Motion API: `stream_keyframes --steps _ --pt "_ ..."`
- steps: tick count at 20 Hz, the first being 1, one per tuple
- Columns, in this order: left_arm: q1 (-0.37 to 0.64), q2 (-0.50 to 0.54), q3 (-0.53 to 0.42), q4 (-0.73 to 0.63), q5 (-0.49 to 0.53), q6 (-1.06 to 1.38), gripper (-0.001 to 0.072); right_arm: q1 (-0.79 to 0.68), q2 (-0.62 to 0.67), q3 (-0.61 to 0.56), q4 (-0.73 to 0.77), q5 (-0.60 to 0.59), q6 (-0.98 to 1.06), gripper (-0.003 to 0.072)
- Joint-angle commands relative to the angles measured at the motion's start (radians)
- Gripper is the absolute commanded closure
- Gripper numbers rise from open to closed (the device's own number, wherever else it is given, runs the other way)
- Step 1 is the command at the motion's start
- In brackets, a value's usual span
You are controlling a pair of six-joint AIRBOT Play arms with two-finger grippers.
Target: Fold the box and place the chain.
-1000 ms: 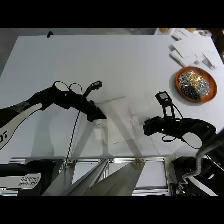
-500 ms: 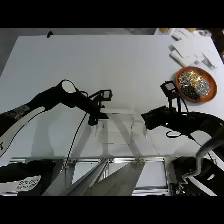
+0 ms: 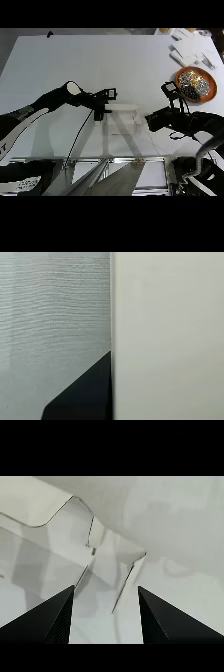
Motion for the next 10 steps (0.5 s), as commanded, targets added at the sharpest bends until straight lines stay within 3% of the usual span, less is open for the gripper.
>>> stream_keyframes --steps 1,10 --pt "-0.002 -0.027 0.001 -0.011 0.021 0.0 0.0711 0.0 0.001 0.001 -0.002 0.011 0.001 0.0246" --pt "-0.002 -0.055 0.001 -0.004 0.014 0.039 0.0709 0.0 0.001 0.001 -0.002 0.011 0.0 0.025"
